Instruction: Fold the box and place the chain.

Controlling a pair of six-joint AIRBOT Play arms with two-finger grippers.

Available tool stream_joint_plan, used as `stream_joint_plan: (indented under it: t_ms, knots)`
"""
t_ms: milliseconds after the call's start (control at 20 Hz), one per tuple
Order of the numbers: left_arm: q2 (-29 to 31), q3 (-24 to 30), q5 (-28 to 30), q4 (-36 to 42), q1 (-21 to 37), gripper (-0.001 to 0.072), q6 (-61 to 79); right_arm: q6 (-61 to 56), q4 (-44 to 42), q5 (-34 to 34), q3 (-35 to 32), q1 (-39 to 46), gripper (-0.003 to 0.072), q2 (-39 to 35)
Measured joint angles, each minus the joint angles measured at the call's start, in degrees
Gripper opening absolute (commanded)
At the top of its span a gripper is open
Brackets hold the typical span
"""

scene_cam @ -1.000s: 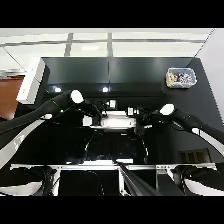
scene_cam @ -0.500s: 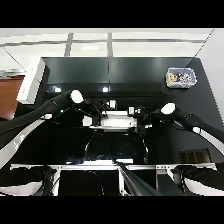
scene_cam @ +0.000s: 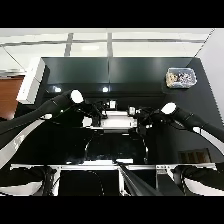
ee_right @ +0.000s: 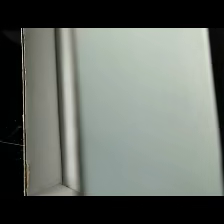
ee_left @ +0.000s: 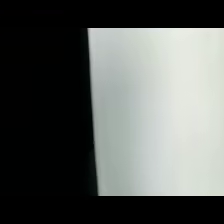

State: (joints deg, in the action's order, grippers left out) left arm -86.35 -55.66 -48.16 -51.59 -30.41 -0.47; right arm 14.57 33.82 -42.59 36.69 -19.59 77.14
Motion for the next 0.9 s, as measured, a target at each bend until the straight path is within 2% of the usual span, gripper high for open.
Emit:
stream_joint_plan:
  t_ms: [700, 750, 800, 900]
  knots:
    - [0.0, 0.0, -0.24, 0.0, 0.0, 0.0027, 0.0, -0.92, 0.79, 0.72, 0.0, -0.46, 0.0648, 0.04]
    - [0.0, 0.0, -0.24, 0.02, 0.0, 0.0027, 0.0, -0.92, 0.81, 0.7, 0.0, -0.46, 0.0476, 0.04]
    - [0.0, 0.0, -0.26, 0.0, 0.0, 0.0027, 0.02, -0.96, 0.83, 0.66, 0.0, -0.46, 0.042, 0.04]
    - [0.0, 0.0, -0.31, 0.0, 0.0, 0.0027, -0.2, -0.94, 0.83, 0.63, 0.0, -0.46, 0.042, 0.04]
